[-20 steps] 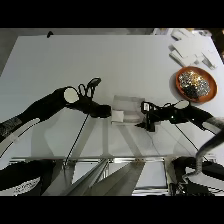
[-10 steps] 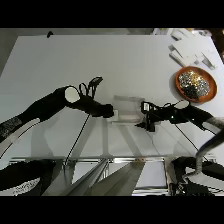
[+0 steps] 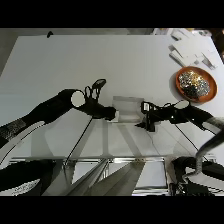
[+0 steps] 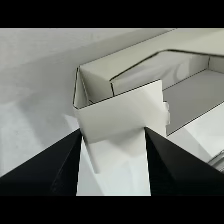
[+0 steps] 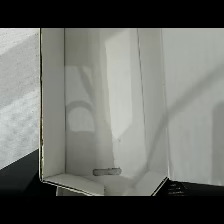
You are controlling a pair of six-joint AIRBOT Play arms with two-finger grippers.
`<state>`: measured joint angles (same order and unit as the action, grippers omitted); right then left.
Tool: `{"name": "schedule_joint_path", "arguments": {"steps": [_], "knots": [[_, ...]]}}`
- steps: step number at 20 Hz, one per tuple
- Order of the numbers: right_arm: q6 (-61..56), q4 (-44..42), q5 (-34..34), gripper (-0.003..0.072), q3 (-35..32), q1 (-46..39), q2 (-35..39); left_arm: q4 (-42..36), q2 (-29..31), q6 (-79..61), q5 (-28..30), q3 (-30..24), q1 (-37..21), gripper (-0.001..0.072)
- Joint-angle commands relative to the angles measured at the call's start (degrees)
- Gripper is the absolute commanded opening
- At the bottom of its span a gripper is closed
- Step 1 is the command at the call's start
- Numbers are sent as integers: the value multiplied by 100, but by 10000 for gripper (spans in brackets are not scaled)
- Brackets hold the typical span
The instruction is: Fold the box and place the chain.
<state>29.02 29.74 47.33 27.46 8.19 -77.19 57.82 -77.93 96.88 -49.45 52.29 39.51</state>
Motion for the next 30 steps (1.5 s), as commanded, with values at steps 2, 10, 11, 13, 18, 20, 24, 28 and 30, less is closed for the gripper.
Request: {"name": "schedule_joint_path", "arguments": {"steps": [2,10,11,13,18,20,24,28,30], "knots": [[-2,-2,4,396,-2,-4,4,678,-164,874,-70,299,284,431],[-2,-2,4,396,-2,-4,4,1615,-763,1816,-898,1167,726,390],[-2,-2,2,396,-2,-4,4,1703,-811,1980,-1001,1252,774,390],[-2,-2,2,396,-2,-4,4,1799,-968,2264,-1152,1449,872,389],[-2,-2,2,396,-2,-4,4,2332,-1659,3239,-2251,2210,1110,383],[-2,-2,2,396,-2,-4,4,2415,-1790,3300,-2269,2417,1130,325],[-2,-2,4,396,-2,-4,4,2782,-1801,3877,-2046,2439,1126,309],[-2,-2,2,396,-2,-4,4,2859,-1891,3958,-1915,2439,1126,309],[-2,-2,4,396,-2,-4,4,2769,-2006,3941,-1919,2439,1128,310]]}}
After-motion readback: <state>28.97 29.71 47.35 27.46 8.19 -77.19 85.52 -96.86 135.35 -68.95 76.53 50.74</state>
